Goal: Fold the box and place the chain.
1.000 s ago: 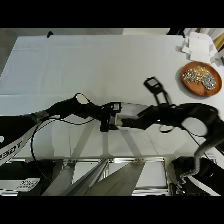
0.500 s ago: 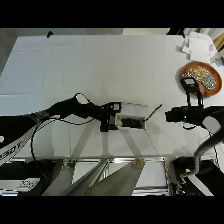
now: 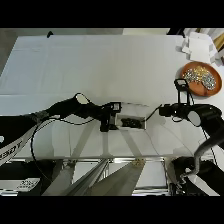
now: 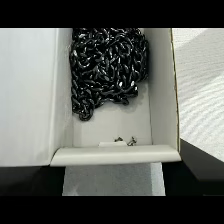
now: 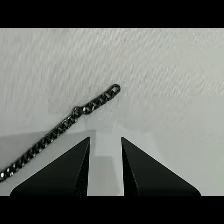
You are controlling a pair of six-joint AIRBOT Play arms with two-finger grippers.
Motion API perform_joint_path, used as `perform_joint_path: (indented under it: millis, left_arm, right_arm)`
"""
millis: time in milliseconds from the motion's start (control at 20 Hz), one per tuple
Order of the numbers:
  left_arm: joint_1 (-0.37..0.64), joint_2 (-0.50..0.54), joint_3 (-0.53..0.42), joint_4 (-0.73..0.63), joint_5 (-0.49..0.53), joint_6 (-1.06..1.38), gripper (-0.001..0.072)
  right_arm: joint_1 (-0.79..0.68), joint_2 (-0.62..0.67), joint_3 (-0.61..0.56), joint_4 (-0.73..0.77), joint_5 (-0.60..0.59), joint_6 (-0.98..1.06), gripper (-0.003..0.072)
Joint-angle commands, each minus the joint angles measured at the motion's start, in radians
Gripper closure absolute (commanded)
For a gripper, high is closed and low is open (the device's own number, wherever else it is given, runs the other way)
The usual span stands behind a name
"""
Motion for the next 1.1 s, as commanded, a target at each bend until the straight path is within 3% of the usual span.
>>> perform_joint_path:
  millis: [0, 200, 1050]
  left_arm:
    - [0.000, 0.001, 0.000, 0.000, 0.000, 0.000, 0.0319]
    - [0.000, 0.001, 0.000, 0.000, 0.000, 0.000, 0.0319]
    - [0.000, 0.001, 0.000, 0.000, 0.000, 0.000, 0.0319]
  right_arm:
    - [-0.002, -0.116, 0.075, 0.007, 0.003, 0.002, 0.0487]
    - [0.006, -0.174, 0.095, 0.014, 0.010, -0.002, 0.0486]
    - [0.043, -0.181, 0.095, 0.014, -0.023, 0.004, 0.0488]
